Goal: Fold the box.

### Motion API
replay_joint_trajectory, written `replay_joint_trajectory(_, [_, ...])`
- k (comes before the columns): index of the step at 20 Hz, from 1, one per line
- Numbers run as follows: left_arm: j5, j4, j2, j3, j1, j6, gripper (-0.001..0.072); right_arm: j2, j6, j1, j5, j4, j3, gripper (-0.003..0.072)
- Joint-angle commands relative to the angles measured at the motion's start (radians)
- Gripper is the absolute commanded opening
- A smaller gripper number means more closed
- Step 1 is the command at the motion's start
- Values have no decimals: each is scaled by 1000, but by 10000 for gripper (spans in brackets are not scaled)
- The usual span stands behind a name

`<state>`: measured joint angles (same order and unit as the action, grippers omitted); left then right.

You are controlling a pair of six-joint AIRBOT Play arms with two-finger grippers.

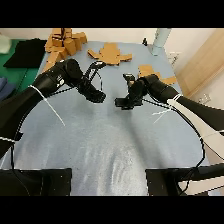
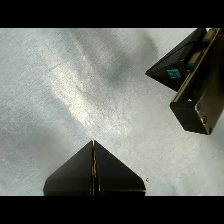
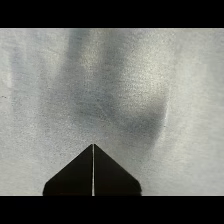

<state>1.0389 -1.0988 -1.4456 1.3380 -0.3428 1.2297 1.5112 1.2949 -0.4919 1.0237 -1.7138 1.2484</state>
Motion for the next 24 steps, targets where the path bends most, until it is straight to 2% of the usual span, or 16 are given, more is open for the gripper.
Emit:
replay_joint_trajectory(1, [0, 0, -1, 1, 0, -1, 12, 0, 0, 0, 0, 0, 1, 4])
replay_joint_trajectory(11, [0, 0, -1, 1, 0, -1, 12, 0, -2, 0, -2, -1, 1, 4])
replay_joint_trajectory(16, [0, 0, -1, 1, 0, -1, 12, 7, -22, 5, -98, 2, 10, 9])
replay_joint_trajectory(17, [0, 0, -1, 1, 0, -1, 12, 8, -22, 25, -106, 67, 39, 82])
replay_joint_trajectory(18, [0, 0, -1, 1, 0, -1, 11, 11, -23, 61, -95, 145, 82, 190])
replay_joint_trajectory(20, [0, 0, -1, 1, -1, -1, 12, 34, -18, 204, -34, 237, 206, 441])
replay_joint_trajectory(22, [0, 0, -1, 1, 0, -1, 12, 79, 28, 389, 21, 229, 325, 463])
replay_joint_trajectory(24, [0, 0, -1, 1, 0, -1, 12, 135, 120, 596, 0, 155, 406, 462])
